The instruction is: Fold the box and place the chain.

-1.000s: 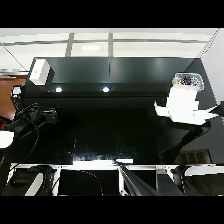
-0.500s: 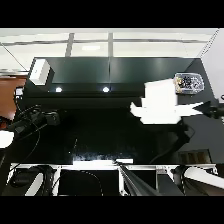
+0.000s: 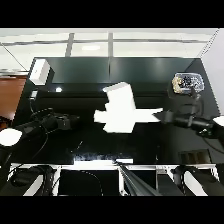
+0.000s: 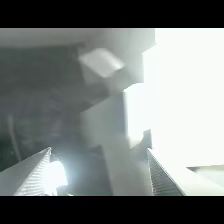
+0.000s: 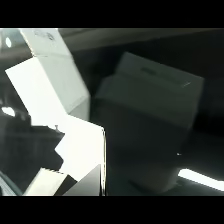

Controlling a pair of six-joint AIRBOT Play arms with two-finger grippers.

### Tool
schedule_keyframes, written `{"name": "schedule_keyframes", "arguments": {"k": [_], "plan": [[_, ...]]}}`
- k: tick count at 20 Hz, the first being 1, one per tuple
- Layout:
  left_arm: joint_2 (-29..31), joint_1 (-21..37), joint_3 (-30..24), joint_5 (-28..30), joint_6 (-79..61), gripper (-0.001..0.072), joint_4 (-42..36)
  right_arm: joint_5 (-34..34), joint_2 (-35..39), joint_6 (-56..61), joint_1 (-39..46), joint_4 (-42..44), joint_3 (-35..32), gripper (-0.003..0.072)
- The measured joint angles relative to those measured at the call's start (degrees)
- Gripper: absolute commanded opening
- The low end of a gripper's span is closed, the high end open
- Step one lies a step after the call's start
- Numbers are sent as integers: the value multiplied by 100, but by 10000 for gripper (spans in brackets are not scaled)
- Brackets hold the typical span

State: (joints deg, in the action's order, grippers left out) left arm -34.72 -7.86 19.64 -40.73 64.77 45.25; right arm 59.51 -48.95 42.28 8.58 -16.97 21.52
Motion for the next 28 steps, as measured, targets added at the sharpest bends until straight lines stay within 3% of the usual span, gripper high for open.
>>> {"name": "schedule_keyframes", "arguments": {"k": [5,11,14,18,20,23,25,27,28], "plan": [[-929,-98,275,-295,-348,704,-339,-1158,262,170,-1449,153,-262,8],[-2555,-94,1001,-804,-1080,703,-844,-1565,319,234,-2317,13,-321,9],[-3501,17,1408,-1405,-1926,703,-1550,-1626,323,254,-2481,-37,-328,9],[-4686,166,1888,-2798,-3123,669,-2004,-1659,326,251,-2555,-52,-328,9],[-5073,219,2074,-3237,-3464,558,-1908,-1661,326,251,-2568,-61,-328,9],[-5351,251,2302,-3552,-3877,478,-1628,-1672,326,249,-2579,-68,-328,9],[-5434,262,2435,-3703,-4142,359,-1521,-1670,323,249,-2579,-79,-328,9],[-5477,282,2568,-3840,-4312,312,-1486,-1670,326,249,-2579,-94,-328,9],[-5493,293,2625,-3930,-4365,189,-1488,-1670,326,249,-2579,-111,-328,9]]}}
